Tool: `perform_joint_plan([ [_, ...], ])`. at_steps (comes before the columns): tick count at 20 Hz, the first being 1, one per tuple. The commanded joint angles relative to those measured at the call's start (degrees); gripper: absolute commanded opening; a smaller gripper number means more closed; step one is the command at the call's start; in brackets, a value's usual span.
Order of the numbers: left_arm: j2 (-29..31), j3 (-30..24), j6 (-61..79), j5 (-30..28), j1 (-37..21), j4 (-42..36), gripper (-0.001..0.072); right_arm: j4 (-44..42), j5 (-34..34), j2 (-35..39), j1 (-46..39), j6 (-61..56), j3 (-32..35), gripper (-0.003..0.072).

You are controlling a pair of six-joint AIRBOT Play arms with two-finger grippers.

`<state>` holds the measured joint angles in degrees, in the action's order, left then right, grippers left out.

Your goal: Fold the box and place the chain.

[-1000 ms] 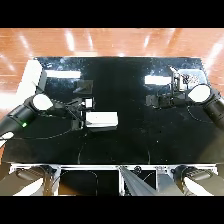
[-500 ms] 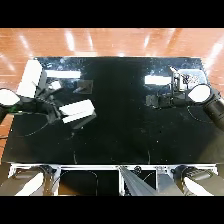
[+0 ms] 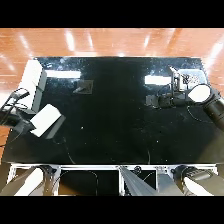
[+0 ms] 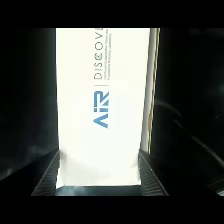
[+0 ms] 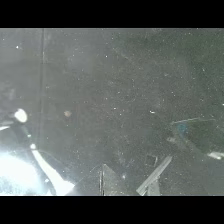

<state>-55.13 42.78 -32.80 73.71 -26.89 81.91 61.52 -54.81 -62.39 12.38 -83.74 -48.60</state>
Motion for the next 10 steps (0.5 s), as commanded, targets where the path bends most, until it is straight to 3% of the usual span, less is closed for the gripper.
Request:
perform_joint_plan([
  [1, 0.81, 0.07, -2.36, 0.22, -6.80, 5.31, 0.0022, 0.07, 0.00, -0.02, 0.02, 0.26, -0.02, 0.0030],
  [4, -0.33, 0.07, -4.94, -1.95, -10.12, 9.38, 0.0022, 0.04, 0.02, -0.02, 0.02, 0.26, -0.02, 0.0030],
  [10, -2.36, 0.07, -6.62, -4.66, -18.82, 9.01, 0.0023, 0.07, 1.31, -0.02, 0.02, 0.26, -0.02, 0.0030],
])
